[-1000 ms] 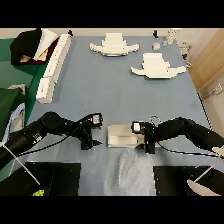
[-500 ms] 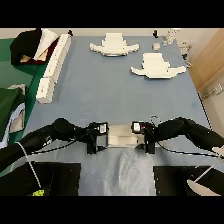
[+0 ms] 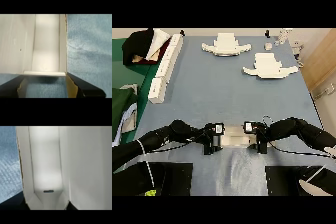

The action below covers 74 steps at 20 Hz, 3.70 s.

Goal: Fold the box.

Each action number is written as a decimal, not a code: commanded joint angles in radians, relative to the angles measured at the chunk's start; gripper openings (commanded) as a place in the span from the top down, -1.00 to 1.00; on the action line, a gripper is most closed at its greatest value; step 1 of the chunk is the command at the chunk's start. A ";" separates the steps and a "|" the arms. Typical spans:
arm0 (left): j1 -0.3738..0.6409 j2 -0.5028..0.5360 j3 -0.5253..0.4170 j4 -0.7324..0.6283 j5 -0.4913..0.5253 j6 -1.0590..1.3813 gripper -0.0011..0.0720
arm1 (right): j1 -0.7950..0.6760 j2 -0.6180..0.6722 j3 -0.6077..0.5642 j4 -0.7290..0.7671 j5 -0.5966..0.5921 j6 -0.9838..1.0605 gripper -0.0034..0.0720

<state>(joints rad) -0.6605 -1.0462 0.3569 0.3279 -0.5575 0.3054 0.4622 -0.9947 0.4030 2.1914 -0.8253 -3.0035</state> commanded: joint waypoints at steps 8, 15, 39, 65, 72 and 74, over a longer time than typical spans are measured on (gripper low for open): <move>-0.007 -0.011 0.002 -0.028 0.036 0.029 -0.93 | 0.001 0.000 0.000 0.000 0.000 0.000 -0.45; -0.038 -0.046 0.031 -0.003 0.027 0.040 -0.93 | 0.001 0.000 0.000 0.000 0.000 0.000 -0.45; -0.036 -0.052 0.039 0.084 0.026 -0.060 -0.56 | 0.001 0.000 0.000 0.000 0.000 0.000 -0.45; -0.036 -0.052 0.042 0.050 0.031 -0.095 -0.62 | 0.001 0.000 0.000 0.000 0.000 0.000 -0.45; -0.037 -0.051 0.042 0.047 0.024 -0.094 -0.70 | 0.001 0.000 0.000 0.000 0.000 0.000 -0.45; -0.036 -0.051 0.042 0.047 0.024 -0.094 -0.70 | 0.001 0.000 0.000 0.000 0.000 0.000 -0.45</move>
<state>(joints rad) -0.6968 -1.0973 0.3981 0.3767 -0.5297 0.2096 0.4622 -0.9947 0.4030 2.1910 -0.8249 -3.0043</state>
